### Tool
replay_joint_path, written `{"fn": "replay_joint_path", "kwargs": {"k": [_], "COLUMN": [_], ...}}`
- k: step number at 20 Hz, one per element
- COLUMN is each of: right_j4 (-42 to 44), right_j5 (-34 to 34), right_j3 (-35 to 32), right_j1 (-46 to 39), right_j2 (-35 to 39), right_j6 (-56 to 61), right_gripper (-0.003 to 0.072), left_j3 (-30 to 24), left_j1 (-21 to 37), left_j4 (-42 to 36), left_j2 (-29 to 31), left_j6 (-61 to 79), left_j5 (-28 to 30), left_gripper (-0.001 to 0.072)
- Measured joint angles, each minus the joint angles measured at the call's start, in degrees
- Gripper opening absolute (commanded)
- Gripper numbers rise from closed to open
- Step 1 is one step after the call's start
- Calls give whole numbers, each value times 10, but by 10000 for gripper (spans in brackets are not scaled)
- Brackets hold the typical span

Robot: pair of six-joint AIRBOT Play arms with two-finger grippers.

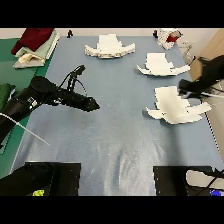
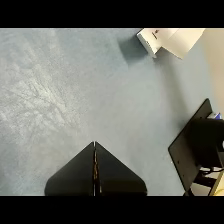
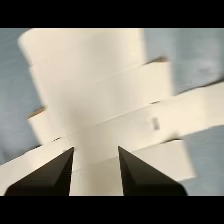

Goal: Fold the box.

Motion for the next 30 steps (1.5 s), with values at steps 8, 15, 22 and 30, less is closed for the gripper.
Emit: {"fn": "replay_joint_path", "kwargs": {"k": [8,15,22,30], "right_j4": [54,148,267,334], "right_j5": [-56,-102,-183,-173], "right_j3": [124,176,183,91], "right_j1": [-254,-289,-282,-186], "right_j2": [-150,-257,-282,-172], "right_j6": [-150,-265,-357,-306], "right_gripper": [442,370,2,0], "left_j3": [0,0,0,0], "left_j1": [0,0,0,0], "left_j4": [-7,-9,-15,-28], "left_j2": [0,0,0,2], "left_j6": [0,0,0,-11], "left_j5": [7,7,7,2], "left_gripper": [14,14,15,13]}}
